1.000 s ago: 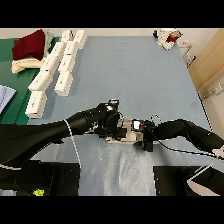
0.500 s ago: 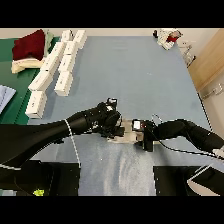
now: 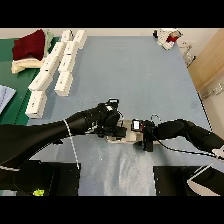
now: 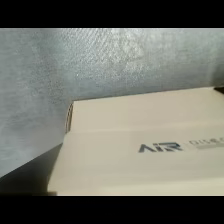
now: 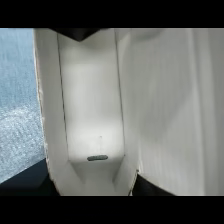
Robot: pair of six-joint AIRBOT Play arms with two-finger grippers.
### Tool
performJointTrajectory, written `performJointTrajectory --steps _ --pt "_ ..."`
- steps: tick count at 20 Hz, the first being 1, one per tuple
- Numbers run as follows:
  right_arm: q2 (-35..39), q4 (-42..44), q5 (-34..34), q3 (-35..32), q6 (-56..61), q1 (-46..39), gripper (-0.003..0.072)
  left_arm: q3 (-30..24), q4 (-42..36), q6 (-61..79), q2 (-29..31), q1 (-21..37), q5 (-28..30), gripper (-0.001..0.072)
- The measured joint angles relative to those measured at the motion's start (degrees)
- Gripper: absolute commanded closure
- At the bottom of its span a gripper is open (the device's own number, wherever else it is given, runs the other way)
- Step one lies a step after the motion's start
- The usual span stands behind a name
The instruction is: Fold the box.
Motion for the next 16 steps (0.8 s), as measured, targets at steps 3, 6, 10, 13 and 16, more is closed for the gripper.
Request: performJointTrajectory --steps 3,6,10,13,16 --pt "0.0 0.0 0.0 0.0 0.0 0.0 0.0172 0.3 0.2 0.0 2.2 0.1 -0.7 0.0182" --pt "0.0 0.0 0.0 0.0 0.0 0.0 0.0172 0.7 0.3 0.5 6.4 0.1 -5.1 0.0241" --pt "0.0 0.0 0.0 0.0 0.1 0.0 0.0172 0.9 1.0 3.6 12.9 0.1 -13.7 0.0698" --pt "0.0 0.0 0.0 0.0 0.1 0.0 0.0172 1.0 2.2 8.3 15.6 0.1 -16.0 0.0698" --pt "0.0 0.0 0.0 0.0 0.1 0.0 0.0172 1.0 3.0 15.7 16.7 0.1 -15.5 0.0699"
